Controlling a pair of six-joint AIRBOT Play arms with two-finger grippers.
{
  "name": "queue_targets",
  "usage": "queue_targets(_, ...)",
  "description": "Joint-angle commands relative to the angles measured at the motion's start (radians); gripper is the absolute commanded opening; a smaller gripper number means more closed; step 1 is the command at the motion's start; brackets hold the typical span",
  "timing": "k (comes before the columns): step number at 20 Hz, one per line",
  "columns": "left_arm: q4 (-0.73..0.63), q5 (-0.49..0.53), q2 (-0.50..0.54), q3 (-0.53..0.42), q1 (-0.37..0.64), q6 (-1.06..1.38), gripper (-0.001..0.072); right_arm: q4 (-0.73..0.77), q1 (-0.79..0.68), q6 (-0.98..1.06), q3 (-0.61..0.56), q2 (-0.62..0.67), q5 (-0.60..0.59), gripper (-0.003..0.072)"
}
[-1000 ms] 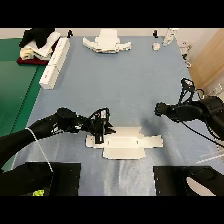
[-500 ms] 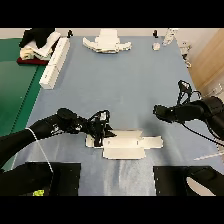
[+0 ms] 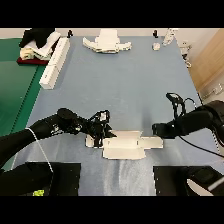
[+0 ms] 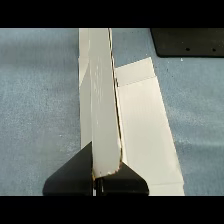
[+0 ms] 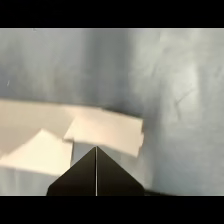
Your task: Fold the box.
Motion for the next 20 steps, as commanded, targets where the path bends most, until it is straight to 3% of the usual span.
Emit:
queue_targets(1,-0.001,-0.001,0.001,0.000,0.000,0.000,0.0013,0.033,0.181,0.015,-0.007,0.130,-0.122,0.0001)
queue_targets(4,-0.001,-0.001,0.001,0.000,0.000,0.000,0.0013,0.042,0.426,0.015,-0.045,0.196,-0.109,0.0000)
queue_targets(7,-0.001,-0.001,0.001,0.000,0.000,0.000,0.0013,-0.018,0.705,-0.077,-0.098,0.167,0.047,0.0025)
queue_targets(9,-0.001,-0.001,0.001,0.000,0.000,0.000,0.0013,-0.135,0.838,-0.184,-0.111,0.087,0.149,0.0545)
queue_targets(10,-0.001,-0.001,0.001,0.000,0.000,0.000,0.0013,-0.208,0.878,-0.190,-0.111,0.038,0.180,0.0656)
queue_targets(15,-0.001,-0.001,0.001,0.000,0.000,0.000,0.0013,-0.394,0.912,-0.188,-0.109,-0.196,0.259,0.0682)
queue_targets(20,-0.001,-0.002,0.001,0.000,0.000,0.000,0.0013,-0.507,0.912,-0.040,-0.107,-0.218,0.276,0.0682)
